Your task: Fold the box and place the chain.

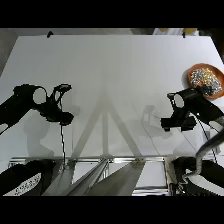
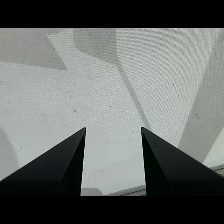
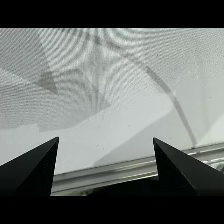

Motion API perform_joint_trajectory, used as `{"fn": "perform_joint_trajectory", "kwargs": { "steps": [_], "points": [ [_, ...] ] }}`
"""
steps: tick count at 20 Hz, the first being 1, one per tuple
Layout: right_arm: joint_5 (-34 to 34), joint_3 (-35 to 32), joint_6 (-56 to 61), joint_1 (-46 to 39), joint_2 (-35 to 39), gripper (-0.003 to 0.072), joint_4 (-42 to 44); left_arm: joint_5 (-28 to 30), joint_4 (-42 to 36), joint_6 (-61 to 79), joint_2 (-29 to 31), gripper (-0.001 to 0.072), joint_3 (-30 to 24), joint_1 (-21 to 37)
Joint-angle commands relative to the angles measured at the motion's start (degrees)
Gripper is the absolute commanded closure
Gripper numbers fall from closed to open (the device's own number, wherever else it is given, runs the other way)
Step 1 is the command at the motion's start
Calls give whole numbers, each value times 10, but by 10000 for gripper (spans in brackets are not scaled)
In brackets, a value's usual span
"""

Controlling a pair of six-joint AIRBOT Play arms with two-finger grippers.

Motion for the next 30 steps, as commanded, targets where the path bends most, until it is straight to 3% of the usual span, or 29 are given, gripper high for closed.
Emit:
{"fn": "perform_joint_trajectory", "kwargs": {
  "steps": [1,12,20,22,25,26,30],
  "points": [
    [0,0,0,0,0,43,0,0,0,0,0,318,0,0],
    [-1,0,0,0,0,43,0,0,0,0,0,318,0,0],
    [-85,0,-13,0,0,43,-58,0,0,0,0,318,0,0],
    [-80,15,-56,-1,0,55,-122,0,0,0,0,318,0,0],
    [-2,65,-88,-12,3,38,-281,0,0,0,0,318,0,0],
    [7,75,-120,-26,7,-4,-304,0,0,0,0,318,0,0],
    [-16,78,-157,-128,21,6,-328,0,0,0,0,318,0,0]
  ]
}}
